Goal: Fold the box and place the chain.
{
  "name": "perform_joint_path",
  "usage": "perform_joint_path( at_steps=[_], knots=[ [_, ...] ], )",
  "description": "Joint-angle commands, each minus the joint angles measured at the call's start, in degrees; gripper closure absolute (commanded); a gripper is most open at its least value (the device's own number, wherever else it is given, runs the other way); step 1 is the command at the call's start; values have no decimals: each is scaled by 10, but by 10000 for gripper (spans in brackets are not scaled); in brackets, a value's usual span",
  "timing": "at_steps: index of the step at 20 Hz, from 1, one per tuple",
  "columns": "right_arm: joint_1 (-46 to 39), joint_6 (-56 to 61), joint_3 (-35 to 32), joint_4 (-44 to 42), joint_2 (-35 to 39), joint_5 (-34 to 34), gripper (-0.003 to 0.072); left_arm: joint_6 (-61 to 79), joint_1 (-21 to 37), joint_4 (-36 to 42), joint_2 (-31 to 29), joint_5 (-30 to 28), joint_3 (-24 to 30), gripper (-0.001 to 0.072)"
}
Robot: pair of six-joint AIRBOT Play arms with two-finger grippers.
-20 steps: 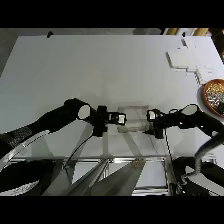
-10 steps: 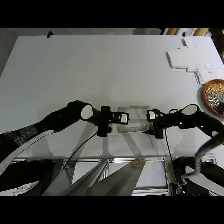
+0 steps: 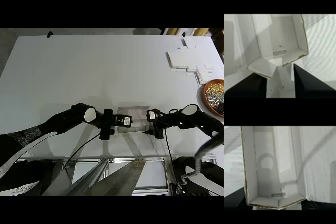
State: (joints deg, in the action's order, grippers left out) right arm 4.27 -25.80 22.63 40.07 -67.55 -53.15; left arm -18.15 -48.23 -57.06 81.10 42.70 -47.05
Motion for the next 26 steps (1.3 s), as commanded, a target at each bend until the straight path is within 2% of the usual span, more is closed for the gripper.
perform_joint_path(
  at_steps=[1, 2, 7, 15, 19, 22, 23, 24, 25, 26],
  knots=[
    [0, 0, 0, 0, 0, 0, 288, 0, -1, 6, 1, -2, 0, 478],
    [0, 0, 0, 0, 0, 0, 288, 0, -1, 13, 1, -3, 0, 515],
    [0, 0, 0, 0, 0, 0, 288, 2, -1, 48, 1, -10, 0, 518],
    [0, 0, 0, 0, 0, 0, 288, 5, -6, 84, 2, -56, 0, 518],
    [0, 0, 0, 0, 0, 0, 288, 78, -19, 134, 10, -63, 0, 517],
    [0, 0, 0, 0, 0, 0, 288, 79, -22, 136, 10, -62, 0, 495],
    [0, 0, 0, 0, 0, 0, 288, 79, -22, 135, 10, -61, 0, 465],
    [0, 0, 0, 0, 0, 0, 288, 78, -21, 135, 10, -61, 0, 353],
    [0, 0, 0, 0, 0, 0, 288, 78, -21, 132, 9, -61, 0, 290],
    [0, 0, 0, 0, 0, 0, 288, 76, -20, 125, 7, -58, 0, 292]
  ],
)
